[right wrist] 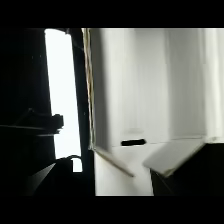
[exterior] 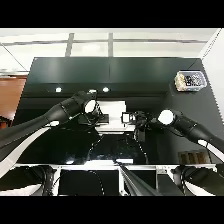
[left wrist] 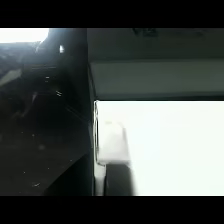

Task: Fold the box and place the chain.

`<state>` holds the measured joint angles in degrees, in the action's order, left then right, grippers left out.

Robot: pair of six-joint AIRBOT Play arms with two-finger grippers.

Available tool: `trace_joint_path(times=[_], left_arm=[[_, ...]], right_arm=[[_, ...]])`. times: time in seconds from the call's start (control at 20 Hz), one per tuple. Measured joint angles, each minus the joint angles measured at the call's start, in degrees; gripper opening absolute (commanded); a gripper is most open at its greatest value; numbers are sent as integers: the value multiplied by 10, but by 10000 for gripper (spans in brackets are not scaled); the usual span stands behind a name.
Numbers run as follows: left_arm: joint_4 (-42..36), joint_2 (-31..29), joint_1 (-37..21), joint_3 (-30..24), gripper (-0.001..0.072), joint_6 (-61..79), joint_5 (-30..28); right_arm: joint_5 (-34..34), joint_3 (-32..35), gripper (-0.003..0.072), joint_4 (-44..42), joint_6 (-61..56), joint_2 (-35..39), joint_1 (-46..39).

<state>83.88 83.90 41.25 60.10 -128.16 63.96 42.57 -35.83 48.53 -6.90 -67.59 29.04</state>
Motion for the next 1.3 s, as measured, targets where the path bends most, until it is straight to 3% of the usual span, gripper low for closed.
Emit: trace_joint_path(times=[0.45,0.5,0.55,0.8,0.85,1.3], left_arm=[[3,0,0,0,23,7,7],[3,0,0,0,23,7,7],[5,0,0,0,23,7,7],[7,0,0,0,24,9,7],[7,0,0,0,24,9,7],[9,0,0,0,25,10,10]], right_arm=[[-45,2,653,20,31,7,18],[-54,2,621,19,33,6,19],[-58,2,424,16,37,5,20],[-53,2,324,-9,41,4,28],[-49,2,199,-16,43,4,30],[-48,2,183,-138,43,-31,42]])
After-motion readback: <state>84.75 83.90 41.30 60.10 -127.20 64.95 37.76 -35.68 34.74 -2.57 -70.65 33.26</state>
